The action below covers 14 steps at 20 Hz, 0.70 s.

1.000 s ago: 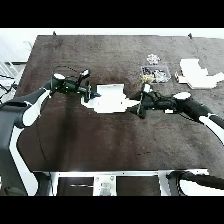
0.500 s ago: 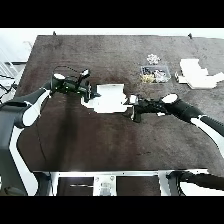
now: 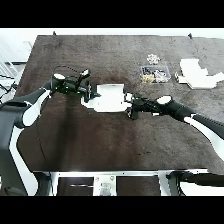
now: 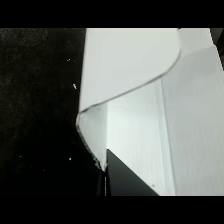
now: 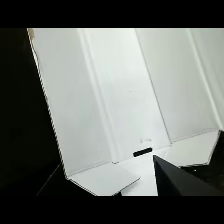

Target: Fold the box and place the chain.

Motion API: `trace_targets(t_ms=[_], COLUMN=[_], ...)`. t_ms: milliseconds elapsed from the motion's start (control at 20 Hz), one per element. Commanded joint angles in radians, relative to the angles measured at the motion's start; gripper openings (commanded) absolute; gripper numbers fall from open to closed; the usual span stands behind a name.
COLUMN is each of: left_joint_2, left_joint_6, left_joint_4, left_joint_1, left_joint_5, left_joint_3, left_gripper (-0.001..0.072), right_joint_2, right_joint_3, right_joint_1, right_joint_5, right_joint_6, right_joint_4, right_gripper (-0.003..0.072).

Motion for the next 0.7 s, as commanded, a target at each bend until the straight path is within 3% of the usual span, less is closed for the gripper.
trace_targets(t_ms=[0, 250, 650], left_joint_2=[0.0, 0.0, 0.0], left_joint_6=[0.001, 0.001, 0.001], left_joint_4=[0.0, 0.0, 0.0], left_joint_1=[0.0, 0.0, 0.0], left_joint_5=[0.0, 0.0, -0.001], left_joint_3=[0.001, 0.001, 0.001], left_gripper=[0.0019, 0.0019, 0.0019], right_joint_2=[0.0, -0.001, -0.093], right_joint_3=[0.029, 0.069, 0.173], right_joint_1=[-0.005, -0.02, -0.082], right_joint_5=[-0.035, -0.006, 0.158], right_joint_6=[0.002, 0.001, 0.002], right_joint_4=[0.04, 0.041, 0.025], right_gripper=[0.0638, 0.0638, 0.0638])
